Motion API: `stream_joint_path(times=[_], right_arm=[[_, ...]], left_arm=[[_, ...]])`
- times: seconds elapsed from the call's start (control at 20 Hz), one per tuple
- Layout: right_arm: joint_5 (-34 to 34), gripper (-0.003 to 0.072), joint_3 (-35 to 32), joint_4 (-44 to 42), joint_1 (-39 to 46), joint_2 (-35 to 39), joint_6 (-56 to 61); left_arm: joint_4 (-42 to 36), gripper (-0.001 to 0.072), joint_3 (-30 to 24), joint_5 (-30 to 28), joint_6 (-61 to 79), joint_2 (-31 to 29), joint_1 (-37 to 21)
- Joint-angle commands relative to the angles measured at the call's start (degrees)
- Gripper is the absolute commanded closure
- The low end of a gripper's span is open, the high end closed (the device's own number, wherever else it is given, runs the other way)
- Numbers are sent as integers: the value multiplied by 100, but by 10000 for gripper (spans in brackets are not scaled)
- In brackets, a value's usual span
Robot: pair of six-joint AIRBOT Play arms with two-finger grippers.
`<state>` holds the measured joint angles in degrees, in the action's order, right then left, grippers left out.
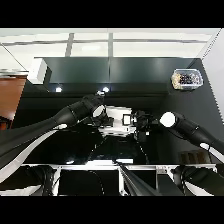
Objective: Fold the box and place the chain.
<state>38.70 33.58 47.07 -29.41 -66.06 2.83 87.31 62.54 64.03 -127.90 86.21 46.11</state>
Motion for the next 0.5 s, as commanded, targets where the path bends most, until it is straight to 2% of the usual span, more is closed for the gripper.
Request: stream_joint_path(times=[0.0, 0.05, 0.1, 0.15, 0.2, 0.35, 0.45], right_arm=[[-2, 218, 4, 289, 0, 26, 0], [-2, 218, 4, 254, 0, 26, 22], [-17, 258, 4, 192, 0, 24, 181], [-9, 416, 4, 184, 0, 26, 380], [35, 495, 4, 146, 0, 24, 560], [264, 491, 2, -531, -11, 7, 704], [87, 491, 2, -1137, -103, -59, 704]], left_arm=[[-85, 683, 4, 35, -7, -4, -4], [-85, 683, 4, 33, -4, -4, -4], [-85, 683, 4, 33, -7, -4, -4], [-87, 683, 4, 33, -7, -4, -4], [-85, 683, 4, 33, -7, -4, -4], [-92, 683, 4, 33, -7, -4, -4], [-105, 683, 4, 31, -7, -4, -4]])
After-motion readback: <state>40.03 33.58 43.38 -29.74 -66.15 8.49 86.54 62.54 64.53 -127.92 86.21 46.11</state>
